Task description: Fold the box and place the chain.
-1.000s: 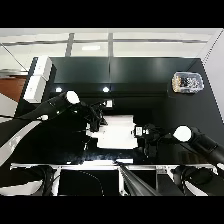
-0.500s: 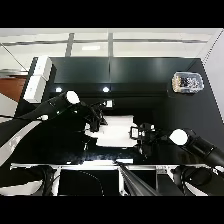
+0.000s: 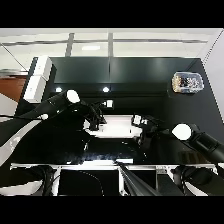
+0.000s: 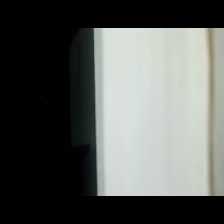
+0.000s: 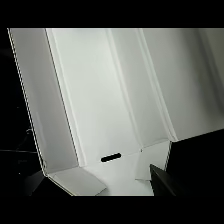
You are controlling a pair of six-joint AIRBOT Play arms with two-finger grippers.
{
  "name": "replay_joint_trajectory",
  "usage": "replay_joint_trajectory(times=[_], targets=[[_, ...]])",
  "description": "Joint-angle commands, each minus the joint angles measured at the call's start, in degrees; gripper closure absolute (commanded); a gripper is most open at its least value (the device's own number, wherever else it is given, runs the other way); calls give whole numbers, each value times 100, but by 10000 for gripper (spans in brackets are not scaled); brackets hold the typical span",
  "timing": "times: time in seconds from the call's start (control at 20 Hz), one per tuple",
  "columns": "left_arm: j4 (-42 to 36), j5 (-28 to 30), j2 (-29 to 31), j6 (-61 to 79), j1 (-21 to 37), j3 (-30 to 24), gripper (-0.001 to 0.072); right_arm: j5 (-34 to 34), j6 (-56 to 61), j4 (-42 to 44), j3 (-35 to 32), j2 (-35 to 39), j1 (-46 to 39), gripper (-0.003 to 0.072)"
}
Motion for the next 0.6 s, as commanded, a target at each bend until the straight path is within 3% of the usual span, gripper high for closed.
replay_joint_trajectory(times=[0.0, 0.55], targets=[[35, -20, 4, 4, -44, 37, 682, -20, -175, 22, 61, 4, -125, -19], [136, -133, 26, 4, -136, 232, 681, -841, -610, 356, 59, -7, -170, -19]])
